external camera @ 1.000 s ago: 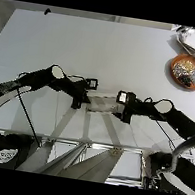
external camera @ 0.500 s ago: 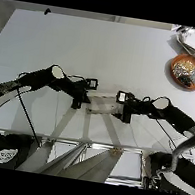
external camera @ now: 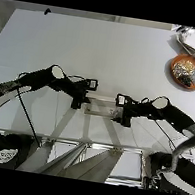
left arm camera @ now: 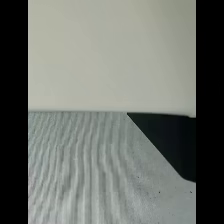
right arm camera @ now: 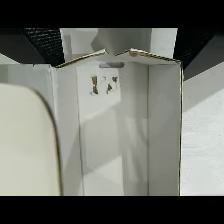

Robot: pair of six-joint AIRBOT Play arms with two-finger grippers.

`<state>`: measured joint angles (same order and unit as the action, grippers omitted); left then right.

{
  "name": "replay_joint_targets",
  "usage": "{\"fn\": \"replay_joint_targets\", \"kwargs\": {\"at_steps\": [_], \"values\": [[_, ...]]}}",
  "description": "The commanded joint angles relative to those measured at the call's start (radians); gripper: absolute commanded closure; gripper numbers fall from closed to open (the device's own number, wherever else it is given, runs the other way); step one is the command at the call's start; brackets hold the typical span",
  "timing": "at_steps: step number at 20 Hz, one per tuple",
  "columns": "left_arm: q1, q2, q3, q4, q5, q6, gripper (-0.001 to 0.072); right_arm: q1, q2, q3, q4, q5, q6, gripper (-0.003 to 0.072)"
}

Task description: Fold the box and place the chain.

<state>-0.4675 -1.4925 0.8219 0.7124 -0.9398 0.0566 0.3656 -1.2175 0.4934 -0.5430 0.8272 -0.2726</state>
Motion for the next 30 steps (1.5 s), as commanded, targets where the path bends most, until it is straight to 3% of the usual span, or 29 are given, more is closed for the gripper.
{"fn": "replay_joint_targets", "kwargs": {"at_steps": [1, 14, 16, 27, 29, 30], "values": [[0.0, 0.0, 0.0, 0.0, 0.001, -0.001, 0.0697, 0.0, -0.024, 0.0, 0.005, -0.005, -0.039, 0.0015], [0.0, 0.0, 0.0, 0.0, 0.001, -0.001, 0.0697, 0.028, -0.079, 0.014, 0.031, -0.037, -0.08, 0.0045], [0.0, 0.0, 0.0, 0.0, 0.001, -0.001, 0.0697, 0.028, -0.08, 0.014, 0.02, -0.036, -0.076, 0.0093], [0.0, 0.0, 0.0, 0.0, 0.001, -0.001, 0.0697, 0.028, -0.119, 0.014, 0.017, -0.048, -0.076, 0.0171], [0.0, 0.0, 0.0, 0.0, 0.001, -0.001, 0.0697, 0.028, -0.122, 0.014, 0.017, -0.048, -0.076, 0.0299], [0.0, 0.0, 0.0, 0.0, 0.001, -0.001, 0.0697, 0.028, -0.122, 0.014, 0.017, -0.048, -0.076, 0.031]]}}
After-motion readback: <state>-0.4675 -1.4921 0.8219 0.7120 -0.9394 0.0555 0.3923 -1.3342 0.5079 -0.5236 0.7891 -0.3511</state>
